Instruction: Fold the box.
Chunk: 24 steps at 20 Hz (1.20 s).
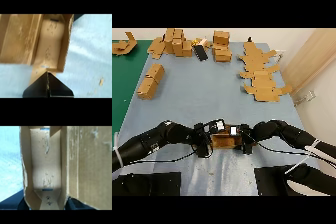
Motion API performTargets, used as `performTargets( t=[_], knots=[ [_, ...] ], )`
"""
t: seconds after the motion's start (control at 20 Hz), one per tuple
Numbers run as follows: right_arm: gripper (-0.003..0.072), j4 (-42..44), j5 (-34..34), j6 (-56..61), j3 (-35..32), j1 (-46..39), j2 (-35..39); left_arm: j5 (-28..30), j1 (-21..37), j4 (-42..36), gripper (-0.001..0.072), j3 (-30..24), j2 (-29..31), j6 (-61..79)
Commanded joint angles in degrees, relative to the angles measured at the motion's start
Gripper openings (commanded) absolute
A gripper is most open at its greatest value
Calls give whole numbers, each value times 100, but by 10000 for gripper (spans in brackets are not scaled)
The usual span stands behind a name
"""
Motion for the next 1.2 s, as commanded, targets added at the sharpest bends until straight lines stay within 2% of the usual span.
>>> performTargets(
  t=[0.0, 0.1, 0.2, 0.25, 0.3, 0.35, 0.55, 0.75, 0.95, 1.15],
  knots=[
    [497, -2, 15, 9, 4, 4, 0, -256, 2, 1405, 12, 7, 706, -1650],
    [497, -2, 15, 9, 4, 4, 0, -348, 55, 2632, 13, 2, 1248, -3945],
    [497, -2, 15, 9, 4, 4, 0, -887, 420, 3622, 13, -66, 1545, -6937],
    [497, -2, 15, 9, 4, 4, -2, -1233, 699, 3681, 13, -149, 1563, -7912],
    [497, -2, 15, 9, 4, 4, 0, -1497, 1029, 3423, 13, -282, 1543, -8194],
    [497, -2, 15, 9, 4, 4, 0, -1513, 1329, 2931, 13, -442, 1523, -7943],
    [497, -4, 15, 9, 4, 4, 0, -970, 2371, 404, 13, -1073, 1338, -6096],
    [497, -4, 15, 9, 4, 4, 0, -1259, 2968, -1845, 13, -1257, 748, -3921],
    [497, -4, 15, 9, 4, 4, 0, -1290, 2997, -2638, 13, -1257, -61, -3012],
    [497, -4, 15, 9, 4, 4, 0, -1268, 2997, -3456, 13, -1257, -518, -2105]
  ],
)
